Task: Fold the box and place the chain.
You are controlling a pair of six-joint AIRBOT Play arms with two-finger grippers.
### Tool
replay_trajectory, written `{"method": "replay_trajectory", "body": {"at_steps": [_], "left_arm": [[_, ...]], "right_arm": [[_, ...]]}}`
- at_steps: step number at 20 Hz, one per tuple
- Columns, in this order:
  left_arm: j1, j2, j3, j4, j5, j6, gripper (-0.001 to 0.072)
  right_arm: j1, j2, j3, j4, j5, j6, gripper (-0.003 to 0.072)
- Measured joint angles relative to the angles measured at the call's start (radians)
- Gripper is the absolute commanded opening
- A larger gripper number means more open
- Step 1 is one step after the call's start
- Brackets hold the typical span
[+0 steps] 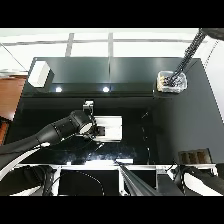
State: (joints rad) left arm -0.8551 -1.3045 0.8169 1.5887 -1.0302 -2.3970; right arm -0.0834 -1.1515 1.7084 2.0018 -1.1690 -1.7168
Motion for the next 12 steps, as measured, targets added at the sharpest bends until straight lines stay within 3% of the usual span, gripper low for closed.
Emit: {"method": "replay_trajectory", "body": {"at_steps": [8,12], "left_arm": [[0.0,0.0,0.0,-0.003,0.0,0.0,0.0031],[0.0,0.0,0.0,-0.004,0.0,0.0,0.0031]], "right_arm": [[0.139,0.149,-0.001,0.028,-0.063,-0.059,0.0027],[0.27,0.195,-0.039,-0.016,-0.169,-0.071,0.0027]]}}
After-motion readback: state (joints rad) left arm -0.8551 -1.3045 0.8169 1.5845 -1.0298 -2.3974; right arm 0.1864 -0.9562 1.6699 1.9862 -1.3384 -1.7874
